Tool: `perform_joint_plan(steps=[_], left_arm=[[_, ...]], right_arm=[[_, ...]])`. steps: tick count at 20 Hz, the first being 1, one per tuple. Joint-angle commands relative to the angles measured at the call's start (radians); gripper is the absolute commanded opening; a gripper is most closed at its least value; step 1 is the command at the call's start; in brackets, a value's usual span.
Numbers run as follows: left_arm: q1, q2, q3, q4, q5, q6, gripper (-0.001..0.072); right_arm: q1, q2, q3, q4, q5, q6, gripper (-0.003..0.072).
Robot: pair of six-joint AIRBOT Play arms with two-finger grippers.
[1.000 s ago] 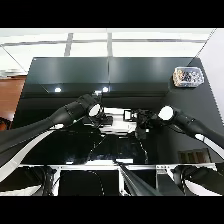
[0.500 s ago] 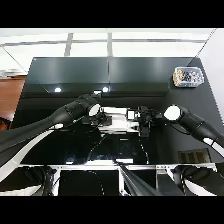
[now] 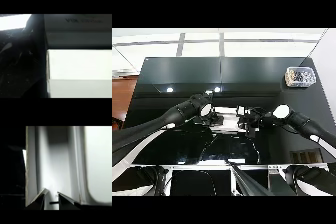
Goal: Fold the box and place the chain.
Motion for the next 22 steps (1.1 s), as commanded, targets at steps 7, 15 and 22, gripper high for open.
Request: perform_joint_plan(steps=[7,15,22], left_arm=[[0.0,0.0,0.001,-0.003,0.004,0.0,0.0028],[0.0,0.0,0.001,-0.004,0.004,0.0,0.0029],[0.0,0.0,0.001,-0.004,0.005,0.0,0.0029]], right_arm=[[0.019,-0.037,0.0,0.081,-0.029,0.035,0.0353],[-0.182,0.111,0.085,-0.236,0.364,0.793,0.0014],[-0.705,0.159,-0.032,-0.283,0.309,1.384,0.0014]])
